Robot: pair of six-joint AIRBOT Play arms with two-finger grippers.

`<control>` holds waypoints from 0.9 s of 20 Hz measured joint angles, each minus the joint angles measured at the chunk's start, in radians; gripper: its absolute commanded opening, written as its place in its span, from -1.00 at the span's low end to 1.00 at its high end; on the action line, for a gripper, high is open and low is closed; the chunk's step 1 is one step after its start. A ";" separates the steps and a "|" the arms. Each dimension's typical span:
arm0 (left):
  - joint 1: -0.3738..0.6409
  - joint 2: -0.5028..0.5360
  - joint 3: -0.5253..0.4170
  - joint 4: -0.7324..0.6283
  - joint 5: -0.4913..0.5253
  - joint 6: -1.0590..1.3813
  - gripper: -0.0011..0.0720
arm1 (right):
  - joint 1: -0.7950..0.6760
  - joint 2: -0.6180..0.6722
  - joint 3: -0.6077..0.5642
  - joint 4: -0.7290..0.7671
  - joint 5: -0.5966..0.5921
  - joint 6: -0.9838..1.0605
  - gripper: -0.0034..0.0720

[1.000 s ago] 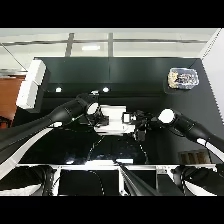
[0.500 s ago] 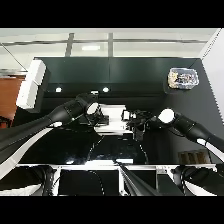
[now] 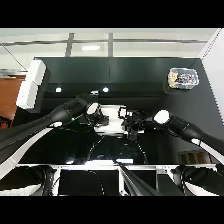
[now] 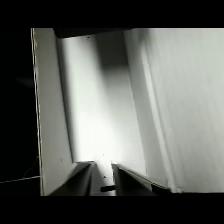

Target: Fold the box and place the chain.

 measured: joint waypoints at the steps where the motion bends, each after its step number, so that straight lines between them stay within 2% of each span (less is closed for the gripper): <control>1: 0.000 0.000 0.000 0.000 0.000 0.000 -0.89 | 0.002 -0.001 0.000 0.003 -0.003 0.003 -0.31; 2: 0.000 0.000 0.000 0.000 -0.001 0.000 -0.89 | 0.002 -0.002 0.000 0.004 -0.003 0.007 -0.26; 3: 0.000 0.000 0.000 0.000 0.000 -0.001 -0.89 | 0.003 -0.003 0.000 0.006 -0.005 0.011 0.34; 4: 0.000 0.000 0.000 -0.001 0.000 -0.002 -0.89 | 0.003 -0.003 0.000 0.007 -0.005 0.016 0.53; 5: 0.000 0.000 -0.001 -0.002 -0.001 -0.001 -0.89 | 0.003 -0.004 0.000 0.006 -0.007 0.019 0.45; 6: 0.000 0.000 -0.001 -0.001 -0.002 -0.002 -0.89 | 0.004 -0.004 0.000 0.007 -0.007 0.025 -0.41; 7: 0.000 0.000 -0.001 0.000 0.000 -0.002 -0.89 | 0.004 -0.004 0.000 0.007 -0.005 0.033 -0.87; 10: 0.000 0.000 -0.001 -0.006 0.005 -0.003 -0.89 | 0.003 0.001 0.000 0.005 0.001 0.078 -0.87; 12: 0.000 0.000 -0.001 -0.003 0.004 -0.003 -0.89 | -0.015 0.027 0.006 -0.018 0.016 0.186 -0.87; 15: 0.000 0.000 -0.001 -0.003 0.003 -0.005 -0.89 | -0.114 0.123 0.035 -0.156 0.104 0.500 -0.87; 18: 0.000 0.000 -0.001 -0.003 0.003 -0.002 -0.89 | -0.312 0.240 0.053 -0.360 0.231 0.887 -0.86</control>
